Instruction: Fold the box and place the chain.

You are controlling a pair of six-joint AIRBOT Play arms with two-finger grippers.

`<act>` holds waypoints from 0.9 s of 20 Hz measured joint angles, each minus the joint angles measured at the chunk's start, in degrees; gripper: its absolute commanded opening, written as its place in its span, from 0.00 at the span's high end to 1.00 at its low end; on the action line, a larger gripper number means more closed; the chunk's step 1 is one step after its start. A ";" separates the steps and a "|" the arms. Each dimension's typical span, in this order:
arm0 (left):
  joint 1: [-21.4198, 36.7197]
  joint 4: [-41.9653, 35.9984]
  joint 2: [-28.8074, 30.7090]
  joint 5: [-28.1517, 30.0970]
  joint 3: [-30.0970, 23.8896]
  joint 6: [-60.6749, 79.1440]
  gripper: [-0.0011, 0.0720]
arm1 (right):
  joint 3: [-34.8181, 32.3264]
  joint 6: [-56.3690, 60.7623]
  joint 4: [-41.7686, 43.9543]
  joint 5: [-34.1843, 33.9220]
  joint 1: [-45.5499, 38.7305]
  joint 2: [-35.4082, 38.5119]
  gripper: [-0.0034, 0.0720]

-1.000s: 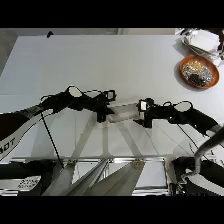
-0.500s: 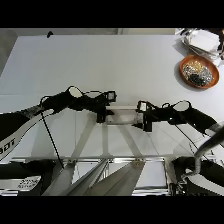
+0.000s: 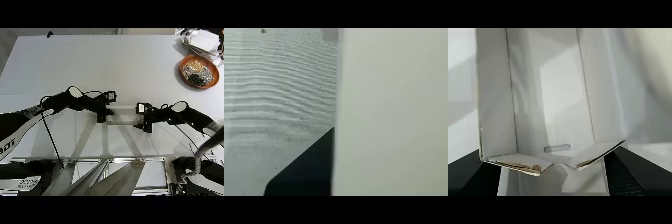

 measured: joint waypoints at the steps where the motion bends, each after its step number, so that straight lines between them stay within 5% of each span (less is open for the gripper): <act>1: 0.00 0.00 0.00 0.00 0.00 -0.02 0.95 | 0.00 0.00 0.52 0.02 0.11 -0.35 0.08; 18: 0.02 0.04 0.00 -0.04 0.00 -0.04 0.95 | 2.75 -3.52 5.09 2.54 -0.07 -3.63 0.04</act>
